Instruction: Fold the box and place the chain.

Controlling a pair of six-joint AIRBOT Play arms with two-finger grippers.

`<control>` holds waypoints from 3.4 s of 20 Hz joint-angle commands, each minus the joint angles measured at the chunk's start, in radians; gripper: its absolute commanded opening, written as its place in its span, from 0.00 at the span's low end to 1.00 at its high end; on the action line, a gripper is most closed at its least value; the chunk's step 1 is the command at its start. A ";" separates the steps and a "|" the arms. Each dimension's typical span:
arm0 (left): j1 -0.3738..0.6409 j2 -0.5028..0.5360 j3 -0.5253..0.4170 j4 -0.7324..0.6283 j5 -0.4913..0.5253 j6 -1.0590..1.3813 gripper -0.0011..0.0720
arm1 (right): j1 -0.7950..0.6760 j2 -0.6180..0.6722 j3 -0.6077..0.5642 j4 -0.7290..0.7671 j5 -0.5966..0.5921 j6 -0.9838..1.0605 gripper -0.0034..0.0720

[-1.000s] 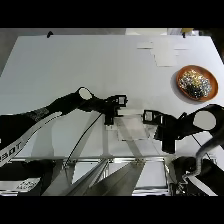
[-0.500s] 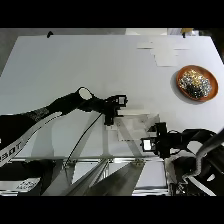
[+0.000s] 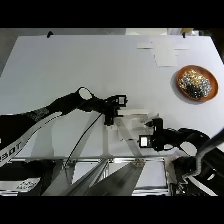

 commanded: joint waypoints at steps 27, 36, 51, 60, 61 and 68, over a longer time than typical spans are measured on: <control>0.000 0.000 0.001 -0.001 0.001 0.002 0.05 | -0.490 -0.284 0.137 0.654 0.208 -0.647 0.87; 0.000 0.000 0.001 -0.004 0.001 0.001 0.05 | -0.512 -0.471 0.195 0.701 0.294 -0.760 0.86; 0.000 0.000 0.001 -0.004 0.001 0.002 0.05 | -0.483 -0.549 0.195 0.665 0.335 -0.764 0.76; 0.000 0.000 0.001 -0.004 0.001 0.002 0.05 | -0.483 -0.552 0.195 0.673 0.307 -0.764 0.76; 0.000 0.000 0.001 -0.004 0.001 0.002 0.05 | -0.483 -0.552 0.195 0.676 0.305 -0.764 0.76; 0.000 0.000 0.001 -0.004 0.001 0.002 0.05 | -0.483 -0.552 0.194 0.679 0.288 -0.763 0.65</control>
